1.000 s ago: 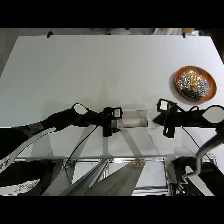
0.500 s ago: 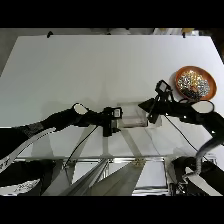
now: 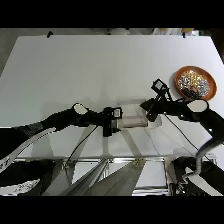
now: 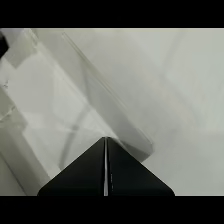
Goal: Fold the box and place the chain.
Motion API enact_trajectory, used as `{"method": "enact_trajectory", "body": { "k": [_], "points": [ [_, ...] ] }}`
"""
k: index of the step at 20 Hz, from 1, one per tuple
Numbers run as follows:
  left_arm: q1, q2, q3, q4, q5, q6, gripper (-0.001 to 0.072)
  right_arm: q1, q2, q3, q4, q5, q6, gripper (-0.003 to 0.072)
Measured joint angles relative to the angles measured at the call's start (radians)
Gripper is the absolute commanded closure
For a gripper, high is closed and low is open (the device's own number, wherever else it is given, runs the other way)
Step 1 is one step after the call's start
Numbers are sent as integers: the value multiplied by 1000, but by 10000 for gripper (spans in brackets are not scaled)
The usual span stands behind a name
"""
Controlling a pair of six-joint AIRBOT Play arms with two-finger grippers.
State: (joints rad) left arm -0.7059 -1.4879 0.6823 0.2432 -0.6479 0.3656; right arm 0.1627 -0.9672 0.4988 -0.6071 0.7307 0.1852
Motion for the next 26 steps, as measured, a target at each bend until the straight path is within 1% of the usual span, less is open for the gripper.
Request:
{"method": "enact_trajectory", "body": {
  "k": [2,4,5,6,7,8,10,11,17,22,26],
  "points": [
    [0,0,0,0,0,0,337,-21,47,21,-132,67,-17,671],
    [0,0,0,0,0,1,337,-42,63,32,-279,153,-100,669],
    [0,0,0,0,0,1,337,-48,60,36,-336,183,-142,621],
    [0,0,0,0,0,1,337,-53,50,39,-381,213,-188,441],
    [0,0,0,0,0,1,337,-57,38,40,-407,235,-229,417],
    [0,0,0,0,0,1,337,-60,21,42,-426,249,-274,423],
    [0,0,0,0,0,1,337,-63,-13,43,-446,268,-350,520],
    [0,0,0,0,0,1,337,-64,-28,43,-448,277,-380,528],
    [0,0,0,0,0,1,337,-65,-107,44,-318,296,-522,538],
    [0,0,0,1,0,1,337,-49,-128,43,-257,317,-551,538],
    [0,0,0,1,0,1,337,-22,-141,43,-191,310,-558,526]
  ]
}}
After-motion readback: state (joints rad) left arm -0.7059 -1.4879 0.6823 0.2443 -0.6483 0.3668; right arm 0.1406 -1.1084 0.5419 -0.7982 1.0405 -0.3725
